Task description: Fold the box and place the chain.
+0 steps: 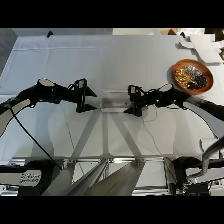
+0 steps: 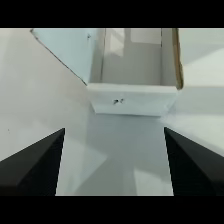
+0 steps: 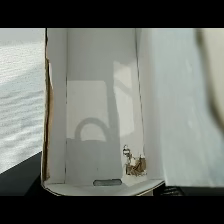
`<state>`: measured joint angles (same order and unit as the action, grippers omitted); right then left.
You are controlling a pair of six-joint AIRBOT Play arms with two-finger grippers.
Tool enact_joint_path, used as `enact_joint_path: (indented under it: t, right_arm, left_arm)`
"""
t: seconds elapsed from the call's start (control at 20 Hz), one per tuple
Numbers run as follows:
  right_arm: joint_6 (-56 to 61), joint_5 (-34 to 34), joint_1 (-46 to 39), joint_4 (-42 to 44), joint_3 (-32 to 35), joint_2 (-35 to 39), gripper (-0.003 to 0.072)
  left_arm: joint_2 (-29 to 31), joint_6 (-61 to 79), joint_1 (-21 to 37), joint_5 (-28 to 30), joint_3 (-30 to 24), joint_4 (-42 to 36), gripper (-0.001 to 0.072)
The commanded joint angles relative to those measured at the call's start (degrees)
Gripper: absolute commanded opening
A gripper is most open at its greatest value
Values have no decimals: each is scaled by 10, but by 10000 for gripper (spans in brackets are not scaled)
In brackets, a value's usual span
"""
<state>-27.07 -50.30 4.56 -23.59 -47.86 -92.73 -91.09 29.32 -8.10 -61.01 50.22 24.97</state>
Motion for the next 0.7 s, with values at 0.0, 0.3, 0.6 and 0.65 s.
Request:
enact_joint_path:
  t: [0.0, 0.3, 0.6, 0.65]
  right_arm:
    - [0, 0, 0, 0, 0, 0, 427]
    - [0, 0, 0, 0, 0, 0, 427]
    - [0, 0, 0, 0, 0, 0, 427]
    - [0, 0, 0, 0, 0, 0, 427]
  left_arm:
    - [-21, 18, 3, -40, 26, -9, 699]
    - [-27, 0, -3, -69, 57, 32, 699]
    - [-50, -32, -28, -59, 57, 25, 699]
    - [-56, -41, -32, -57, 57, 25, 699]
